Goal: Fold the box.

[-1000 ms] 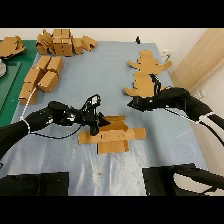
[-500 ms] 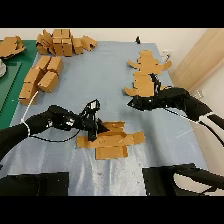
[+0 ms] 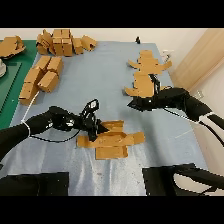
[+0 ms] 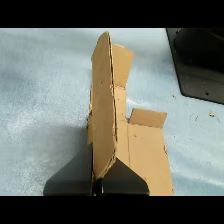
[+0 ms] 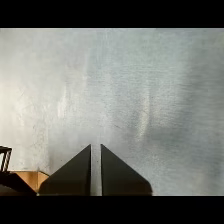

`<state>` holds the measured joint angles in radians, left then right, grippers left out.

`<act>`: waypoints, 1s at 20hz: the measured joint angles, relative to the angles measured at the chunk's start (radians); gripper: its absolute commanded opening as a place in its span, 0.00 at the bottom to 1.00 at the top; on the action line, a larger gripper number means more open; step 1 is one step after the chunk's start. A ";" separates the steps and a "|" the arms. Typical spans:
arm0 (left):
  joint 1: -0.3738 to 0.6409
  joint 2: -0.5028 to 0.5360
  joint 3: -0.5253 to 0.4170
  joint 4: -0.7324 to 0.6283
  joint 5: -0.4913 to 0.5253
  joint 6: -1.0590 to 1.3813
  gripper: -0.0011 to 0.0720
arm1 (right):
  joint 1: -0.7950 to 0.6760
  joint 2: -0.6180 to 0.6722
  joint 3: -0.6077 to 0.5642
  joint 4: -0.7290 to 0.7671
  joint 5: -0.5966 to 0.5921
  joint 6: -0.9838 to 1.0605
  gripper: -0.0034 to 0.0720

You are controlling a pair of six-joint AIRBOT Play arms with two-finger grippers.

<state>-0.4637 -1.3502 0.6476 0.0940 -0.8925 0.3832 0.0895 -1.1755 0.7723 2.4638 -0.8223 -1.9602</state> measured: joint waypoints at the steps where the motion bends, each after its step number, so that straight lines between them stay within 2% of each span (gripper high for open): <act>1: 0.004 0.000 0.000 0.000 0.002 -0.010 0.03 | 0.000 0.000 0.000 0.000 -0.006 -0.004 0.05; 5: 0.013 0.000 0.000 0.002 0.004 -0.035 0.03 | 0.014 0.022 0.000 -0.017 -0.042 -0.027 0.05; 8: 0.015 0.000 0.000 0.003 0.003 -0.048 0.03 | 0.039 0.090 0.000 -0.064 -0.055 -0.030 0.05; 15: 0.016 0.000 0.000 0.003 0.002 -0.062 0.03 | 0.093 0.338 -0.007 -0.267 -0.109 -0.024 0.05; 20: 0.016 0.000 0.000 0.003 0.002 -0.062 0.03 | 0.277 0.580 -0.108 -0.375 -0.143 -0.022 0.05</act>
